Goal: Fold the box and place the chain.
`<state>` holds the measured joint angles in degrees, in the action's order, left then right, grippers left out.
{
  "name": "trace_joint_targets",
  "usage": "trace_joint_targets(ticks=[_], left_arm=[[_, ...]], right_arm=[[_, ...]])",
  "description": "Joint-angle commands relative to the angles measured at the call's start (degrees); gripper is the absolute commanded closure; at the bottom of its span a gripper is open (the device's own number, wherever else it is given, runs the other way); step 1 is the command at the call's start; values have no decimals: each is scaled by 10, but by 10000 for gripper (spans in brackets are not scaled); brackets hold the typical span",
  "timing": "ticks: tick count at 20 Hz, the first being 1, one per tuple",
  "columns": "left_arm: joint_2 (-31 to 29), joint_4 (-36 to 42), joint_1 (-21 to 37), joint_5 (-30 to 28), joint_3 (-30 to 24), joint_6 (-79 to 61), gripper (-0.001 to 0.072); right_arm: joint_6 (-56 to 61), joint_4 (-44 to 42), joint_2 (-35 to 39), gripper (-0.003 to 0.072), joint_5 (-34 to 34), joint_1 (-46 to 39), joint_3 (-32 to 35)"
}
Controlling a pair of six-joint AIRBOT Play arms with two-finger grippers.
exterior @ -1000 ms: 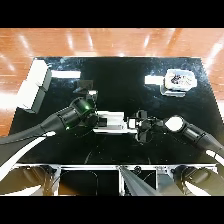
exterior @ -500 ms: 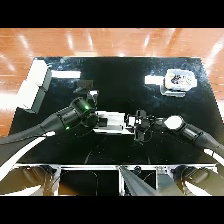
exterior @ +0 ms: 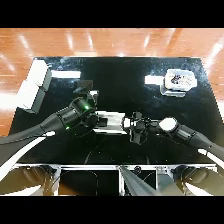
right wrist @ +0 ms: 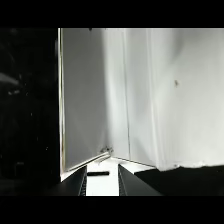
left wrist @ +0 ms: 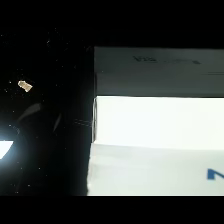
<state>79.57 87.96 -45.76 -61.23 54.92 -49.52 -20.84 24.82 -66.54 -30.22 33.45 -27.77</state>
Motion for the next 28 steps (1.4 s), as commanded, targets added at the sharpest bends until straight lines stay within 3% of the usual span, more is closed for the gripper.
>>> trace_joint_targets(ticks=[1,11,13,14,19,20,21,22,25,26,27,28], left_arm=[[0,5,0,0,0,0,691],[3,11,0,0,0,0,691],[3,11,0,0,0,0,691],[3,11,0,0,0,0,691],[3,11,0,0,0,0,691],[3,11,0,0,0,0,691],[3,11,0,0,0,0,691],[3,11,0,0,0,0,691],[3,11,0,0,0,0,691],[3,11,0,0,0,0,691],[3,11,0,0,0,0,691],[3,10,0,0,0,0,691]], right_arm=[[-10,-44,-11,593,12,7,-1],[-54,-130,-29,596,11,7,-1],[-56,-141,-31,329,12,8,-2],[-56,-142,-31,300,11,9,-2],[-56,-143,-31,309,11,8,-2],[-56,-143,-31,343,11,8,-2],[-56,-142,-31,499,11,8,-2],[-56,-142,-31,566,11,8,-2],[-56,-143,-31,545,11,8,-2],[-56,-143,-31,499,11,8,-2],[-56,-143,-31,263,11,8,-2],[-56,-143,-31,127,11,8,-2]])
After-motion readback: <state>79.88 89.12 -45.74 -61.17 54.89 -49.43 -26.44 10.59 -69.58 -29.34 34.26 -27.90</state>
